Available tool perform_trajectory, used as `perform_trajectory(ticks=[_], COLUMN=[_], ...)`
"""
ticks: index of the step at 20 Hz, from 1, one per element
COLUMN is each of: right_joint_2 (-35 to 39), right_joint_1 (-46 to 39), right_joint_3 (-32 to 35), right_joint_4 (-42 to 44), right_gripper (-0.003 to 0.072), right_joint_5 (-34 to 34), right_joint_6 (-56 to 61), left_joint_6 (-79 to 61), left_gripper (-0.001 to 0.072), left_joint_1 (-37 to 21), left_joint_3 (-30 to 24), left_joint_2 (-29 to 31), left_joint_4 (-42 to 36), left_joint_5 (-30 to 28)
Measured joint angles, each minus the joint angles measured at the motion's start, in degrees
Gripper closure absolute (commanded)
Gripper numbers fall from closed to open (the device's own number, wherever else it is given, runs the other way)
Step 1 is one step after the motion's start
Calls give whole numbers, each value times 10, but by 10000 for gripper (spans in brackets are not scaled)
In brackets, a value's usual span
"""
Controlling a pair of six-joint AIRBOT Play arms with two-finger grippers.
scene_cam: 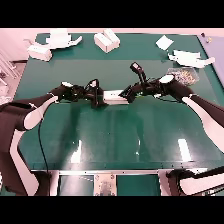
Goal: Fold the box and place the chain.
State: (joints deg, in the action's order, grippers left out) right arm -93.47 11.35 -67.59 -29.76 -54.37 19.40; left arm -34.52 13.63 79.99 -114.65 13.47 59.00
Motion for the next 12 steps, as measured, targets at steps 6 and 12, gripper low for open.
perform_trajectory(ticks=[6, 12], right_joint_2=[-30, -55], right_joint_1=[0, 5], right_joint_3=[10, 10], right_joint_4=[9, -19], right_gripper=[684, 684], right_joint_5=[-15, -15], right_joint_6=[41, 90], left_joint_6=[0, -2], left_gripper=[241, 241], left_joint_1=[0, 0], left_joint_3=[0, 0], left_joint_2=[0, 0], left_joint_4=[2, 2], left_joint_5=[2, 2])
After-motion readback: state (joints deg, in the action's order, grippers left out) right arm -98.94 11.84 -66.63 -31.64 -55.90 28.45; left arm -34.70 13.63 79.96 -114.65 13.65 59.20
